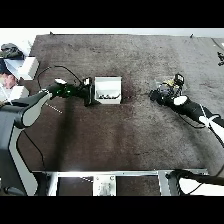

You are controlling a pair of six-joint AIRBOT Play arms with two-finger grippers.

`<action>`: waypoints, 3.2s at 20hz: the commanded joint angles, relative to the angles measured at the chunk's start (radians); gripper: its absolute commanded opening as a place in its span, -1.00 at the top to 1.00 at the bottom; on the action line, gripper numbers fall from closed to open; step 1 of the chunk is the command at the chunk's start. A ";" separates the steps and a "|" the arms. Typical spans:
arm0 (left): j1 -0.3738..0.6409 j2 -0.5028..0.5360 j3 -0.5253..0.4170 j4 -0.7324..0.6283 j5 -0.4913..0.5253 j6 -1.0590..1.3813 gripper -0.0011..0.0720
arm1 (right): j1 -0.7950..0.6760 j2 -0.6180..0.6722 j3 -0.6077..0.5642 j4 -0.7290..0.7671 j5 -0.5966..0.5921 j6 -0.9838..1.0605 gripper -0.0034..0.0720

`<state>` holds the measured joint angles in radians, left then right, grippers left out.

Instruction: Fold the box and place the chain.

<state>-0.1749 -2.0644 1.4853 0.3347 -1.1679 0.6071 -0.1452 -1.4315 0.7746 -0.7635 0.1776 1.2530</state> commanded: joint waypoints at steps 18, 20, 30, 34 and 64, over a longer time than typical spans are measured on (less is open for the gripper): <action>0.000 0.000 0.000 0.000 0.001 0.000 0.50 | 0.255 0.018 0.229 0.113 0.045 -0.060 0.96; 0.000 0.000 0.000 0.000 0.001 0.000 0.50 | 0.344 0.107 0.229 0.113 0.002 -0.092 0.96; 0.000 0.000 0.000 0.000 0.000 0.000 0.50 | 0.596 0.084 0.333 0.086 -0.056 -0.091 0.96; 0.000 0.000 0.000 0.000 0.001 0.000 0.50 | 0.582 -0.025 0.334 0.068 -0.042 -0.090 0.61; 0.000 0.000 0.000 0.000 0.000 0.000 0.50 | -0.033 -0.173 0.188 0.100 0.045 -0.016 0.96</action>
<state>-0.1749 -2.0644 1.4853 0.3347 -1.1675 0.6075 -0.1844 -1.5791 0.9268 -0.7036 0.2054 1.2396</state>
